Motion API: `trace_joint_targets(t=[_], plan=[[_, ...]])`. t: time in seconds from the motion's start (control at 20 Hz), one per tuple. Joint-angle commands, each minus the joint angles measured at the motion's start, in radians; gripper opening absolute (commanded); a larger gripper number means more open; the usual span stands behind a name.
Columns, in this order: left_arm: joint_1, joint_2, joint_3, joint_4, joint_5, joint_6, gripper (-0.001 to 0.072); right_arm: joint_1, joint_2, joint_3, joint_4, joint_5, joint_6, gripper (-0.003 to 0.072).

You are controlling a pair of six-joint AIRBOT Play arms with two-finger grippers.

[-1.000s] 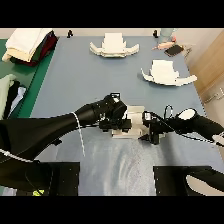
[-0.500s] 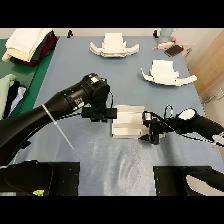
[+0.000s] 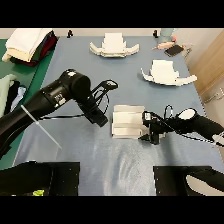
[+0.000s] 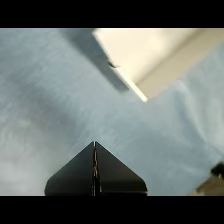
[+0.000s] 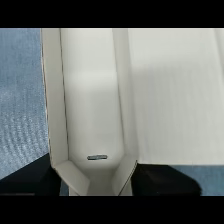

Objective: Fold the box.

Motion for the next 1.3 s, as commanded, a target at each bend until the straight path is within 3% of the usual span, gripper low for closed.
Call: trace_joint_targets(t=[0.0, 0.05, 0.1, 0.15, 0.35, 0.55, 0.75, 1.25], plan=[[0.127, 0.054, -0.122, -0.226, 0.085, 0.552, 0.0013, 0.001, -0.001, 0.001, 0.0, 0.0, 0.0, 0.0513], [0.16, 0.053, -0.161, -0.264, 0.107, 0.678, 0.016, 0.001, -0.001, 0.001, 0.0, 0.0, 0.0, 0.0513], [0.18, 0.051, -0.202, -0.303, 0.15, 0.773, 0.056, 0.001, -0.001, 0.001, 0.0, 0.0, 0.0, 0.0513], [0.195, 0.05, -0.252, -0.353, 0.214, 0.858, 0.0697, 0.001, -0.001, 0.001, 0.0, 0.0, 0.0, 0.0513], [0.206, 0.05, -0.425, -0.501, 0.411, 1.27, 0.0698, 0.001, -0.001, 0.001, 0.0, 0.0, 0.0, 0.0513], [0.192, 0.042, -0.531, -0.743, 0.546, 1.501, 0.0698, 0.001, -0.001, 0.001, 0.0, 0.0, 0.0, 0.0513], [0.162, 0.003, -0.534, -0.856, 0.634, 1.509, 0.0698, 0.001, -0.001, 0.001, 0.0, 0.0, 0.0, 0.0513], [0.114, -0.064, -0.526, -0.856, 0.668, 1.509, 0.0698, 0.001, -0.001, 0.001, 0.0, 0.0, 0.0, 0.0513]])
